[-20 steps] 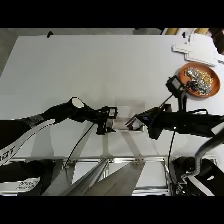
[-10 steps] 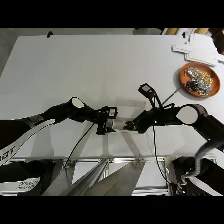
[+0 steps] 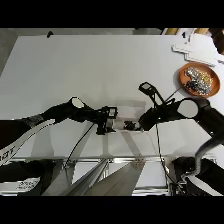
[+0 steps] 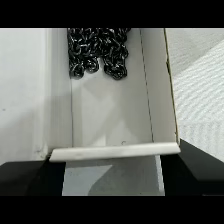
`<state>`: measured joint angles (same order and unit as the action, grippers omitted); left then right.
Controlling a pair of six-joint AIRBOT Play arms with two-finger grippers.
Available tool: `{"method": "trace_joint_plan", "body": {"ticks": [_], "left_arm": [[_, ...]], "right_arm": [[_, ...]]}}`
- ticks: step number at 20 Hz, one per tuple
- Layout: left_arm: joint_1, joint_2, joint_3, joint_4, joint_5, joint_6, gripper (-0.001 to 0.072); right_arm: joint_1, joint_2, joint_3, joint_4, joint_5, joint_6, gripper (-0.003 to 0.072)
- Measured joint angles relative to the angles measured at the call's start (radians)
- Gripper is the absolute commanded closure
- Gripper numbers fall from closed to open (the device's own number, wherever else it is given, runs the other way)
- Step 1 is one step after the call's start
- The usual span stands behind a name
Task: Fold the box and place the chain.
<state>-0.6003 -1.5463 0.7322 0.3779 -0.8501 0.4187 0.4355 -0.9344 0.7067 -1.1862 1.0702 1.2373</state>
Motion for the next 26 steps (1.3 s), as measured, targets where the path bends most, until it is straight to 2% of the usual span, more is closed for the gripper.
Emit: {"method": "trace_joint_plan", "body": {"ticks": [1,6,11,13,14,19,21,24,26], "left_arm": [[0.000,0.000,0.000,0.000,0.000,0.000,0.0503],[0.000,0.000,0.000,0.000,0.000,0.000,0.0503],[0.000,0.000,0.000,0.000,0.000,0.000,0.0503],[0.000,0.000,0.000,0.000,0.000,0.000,0.0503],[0.000,0.000,0.000,0.000,0.000,0.000,0.0503],[0.000,0.000,0.000,0.000,0.000,0.000,0.0503],[0.000,0.000,0.000,0.000,0.000,0.000,0.0503],[0.000,0.000,0.000,0.000,0.000,0.000,0.0503],[0.000,0.000,0.000,0.000,0.000,0.000,0.0503]], "right_arm": [[-0.018,0.019,0.018,-0.031,0.026,0.018,0.0538],[-0.148,0.104,0.057,-0.169,0.092,0.060,0.0538],[-0.299,0.101,0.053,-0.236,0.100,0.072,0.0532],[-0.327,0.087,0.031,-0.240,0.077,0.074,0.0526],[-0.335,0.079,0.015,-0.240,0.061,0.075,0.0488],[-0.353,0.047,-0.092,-0.211,-0.052,0.089,0.0482],[-0.341,0.042,-0.132,-0.188,-0.102,0.104,0.0416],[-0.288,0.025,-0.172,-0.178,-0.161,0.118,0.0358],[-0.248,0.000,-0.184,-0.178,-0.193,0.122,0.0347]]}}
